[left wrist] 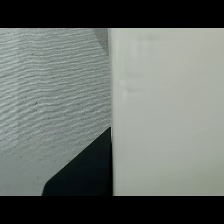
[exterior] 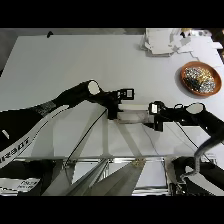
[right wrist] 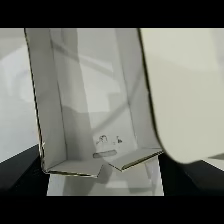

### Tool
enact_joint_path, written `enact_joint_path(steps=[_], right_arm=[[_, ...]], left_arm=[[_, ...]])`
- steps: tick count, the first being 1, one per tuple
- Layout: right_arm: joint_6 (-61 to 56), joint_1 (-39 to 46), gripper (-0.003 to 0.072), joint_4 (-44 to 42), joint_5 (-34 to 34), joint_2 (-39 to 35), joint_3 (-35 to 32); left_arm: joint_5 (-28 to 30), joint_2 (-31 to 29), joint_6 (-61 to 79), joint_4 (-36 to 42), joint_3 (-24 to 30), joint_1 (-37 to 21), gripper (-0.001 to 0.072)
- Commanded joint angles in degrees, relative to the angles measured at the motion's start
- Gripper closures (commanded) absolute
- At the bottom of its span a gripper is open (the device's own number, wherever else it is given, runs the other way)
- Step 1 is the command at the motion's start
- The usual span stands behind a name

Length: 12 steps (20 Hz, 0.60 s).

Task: Fold the box and place the chain.

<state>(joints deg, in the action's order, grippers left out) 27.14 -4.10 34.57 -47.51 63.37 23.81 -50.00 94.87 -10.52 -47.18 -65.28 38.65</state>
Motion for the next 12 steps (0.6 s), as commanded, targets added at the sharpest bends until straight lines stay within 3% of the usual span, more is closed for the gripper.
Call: enact_joint_path(steps=[1, 12], right_arm=[[3.0, 0.2, -0.0003, -0.3, -2.9, 3.1, 0.7], [7.8, 1.8, 0.0030, -3.6, -3.3, 6.1, 1.6]], left_arm=[[0.1, 0.0, 0.0, 0.0, 0.0, 0.0, 0.0700], [0.0, 0.0, 0.0, 0.0, 0.0, 0.0, 0.0699]])
